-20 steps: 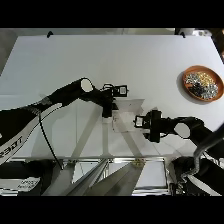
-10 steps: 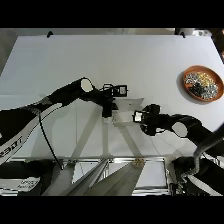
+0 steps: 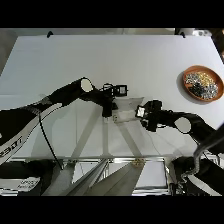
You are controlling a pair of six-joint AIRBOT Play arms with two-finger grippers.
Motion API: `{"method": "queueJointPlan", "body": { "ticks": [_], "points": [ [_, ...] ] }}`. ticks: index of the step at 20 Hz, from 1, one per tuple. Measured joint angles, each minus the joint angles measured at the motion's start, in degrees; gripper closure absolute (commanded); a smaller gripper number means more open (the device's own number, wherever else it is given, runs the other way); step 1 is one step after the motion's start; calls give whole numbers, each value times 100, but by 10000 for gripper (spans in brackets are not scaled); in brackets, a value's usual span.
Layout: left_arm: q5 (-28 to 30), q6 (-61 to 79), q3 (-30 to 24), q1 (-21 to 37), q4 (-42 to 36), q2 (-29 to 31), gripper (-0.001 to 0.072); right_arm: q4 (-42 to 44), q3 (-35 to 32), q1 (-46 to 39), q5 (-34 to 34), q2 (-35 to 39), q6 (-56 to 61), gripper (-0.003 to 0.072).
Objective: Fold the box and place the chain.
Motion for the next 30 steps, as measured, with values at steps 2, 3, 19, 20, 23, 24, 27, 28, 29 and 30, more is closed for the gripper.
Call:
{"method": "queueJointPlan", "body": {
  "ticks": [2,3,19,20,23,24,27,28,29,30],
  "points": [
    [-7,0,0,0,0,0,697,168,4,-13,4,0,-247,-16],
    [-9,0,0,0,0,0,697,249,9,-37,9,0,-330,-16],
    [-15,0,0,0,0,0,697,1751,15,-756,387,-20,-2472,-17],
    [-15,0,0,0,0,0,697,1829,15,-789,415,-24,-2586,-17],
    [-17,0,0,0,0,0,697,2061,15,-841,444,-107,-2826,-16],
    [-17,0,0,0,0,0,697,2114,17,-850,448,-168,-2889,-16],
    [-17,0,0,0,0,0,697,2218,28,-872,452,-372,-3058,-16],
    [-17,0,0,0,0,0,697,2247,33,-892,463,-435,-3091,-16],
    [-15,2,0,0,0,0,697,2273,46,-931,485,-479,-3121,-16],
    [-15,0,0,0,0,0,697,2302,59,-990,522,-516,-3145,-16]
  ]
}}
